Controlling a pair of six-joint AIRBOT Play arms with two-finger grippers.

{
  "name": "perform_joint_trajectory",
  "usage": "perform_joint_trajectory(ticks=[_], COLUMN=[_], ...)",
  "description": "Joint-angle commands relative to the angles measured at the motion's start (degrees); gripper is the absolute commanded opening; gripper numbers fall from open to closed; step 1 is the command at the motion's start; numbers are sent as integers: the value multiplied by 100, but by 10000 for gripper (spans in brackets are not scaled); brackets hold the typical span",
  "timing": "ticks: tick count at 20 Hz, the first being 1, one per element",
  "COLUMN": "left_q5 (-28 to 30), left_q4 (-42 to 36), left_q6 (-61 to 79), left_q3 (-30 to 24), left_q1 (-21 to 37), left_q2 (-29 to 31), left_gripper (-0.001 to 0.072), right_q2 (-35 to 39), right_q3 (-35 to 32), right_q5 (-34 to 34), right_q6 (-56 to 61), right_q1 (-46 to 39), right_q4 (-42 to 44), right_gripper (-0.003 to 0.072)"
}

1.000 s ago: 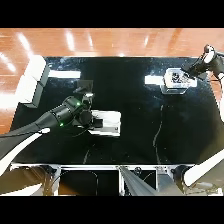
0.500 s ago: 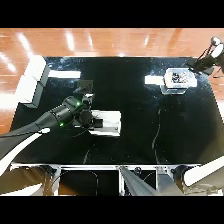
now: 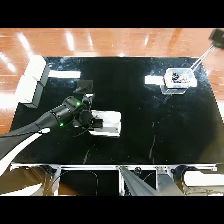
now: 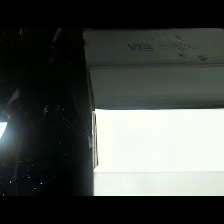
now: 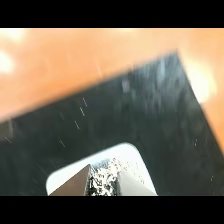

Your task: Fold the box and place the chain.

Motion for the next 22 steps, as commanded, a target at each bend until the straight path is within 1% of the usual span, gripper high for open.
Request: perform_joint_trajectory(ticks=[1, 3, 5, 7, 8, 10, 11, 14, 16, 18, 20, 22], left_q5=[-9, -13, -15, -13, -20, -44, -44, -46, -52, -68, -81, -81], left_q4=[22, 24, 22, 20, 22, 17, 17, 17, 17, 17, 17, 17], left_q6=[4, 4, 2, 2, 2, 2, 2, 2, 2, 2, 2, 2], left_q3=[2, 2, 2, 2, 2, 2, 2, 2, 2, 2, 2, 2], left_q1=[-4, -4, -4, -4, -4, -4, -4, -4, -4, -4, -4, -4], left_q2=[0, 0, 0, 0, 0, 0, 0, 0, 0, 0, 0, 0], left_gripper=[31, 31, 31, 31, 31, 31, 31, 31, 31, 31, 31, 31], right_q2=[697, 1130, 1604, 2004, 2179, 2422, 2518, 2769, 2780, 2780, 2778, 2758], right_q3=[411, 546, 546, 542, 538, 538, 535, 520, 479, 205, -223, -629], right_q5=[-13, 39, 363, 1056, 1508, 2337, 2603, 2828, 3189, 3239, 3034, 2503], right_q6=[-363, -640, -743, -1008, -1082, -1307, -1314, -1300, -1281, -1263, -1141, -1128], right_q1=[17, 79, 229, 479, 629, 1001, 1233, 2109, 2750, 3469, 4183, 4789], right_q4=[555, 1091, 1272, 1272, 1274, 1274, 1274, 1360, 1637, 1860, 1847, 1847], right_gripper=[34, 35, 35, 36, 36, 36, 36, 35, 37, 37, 36, 35])
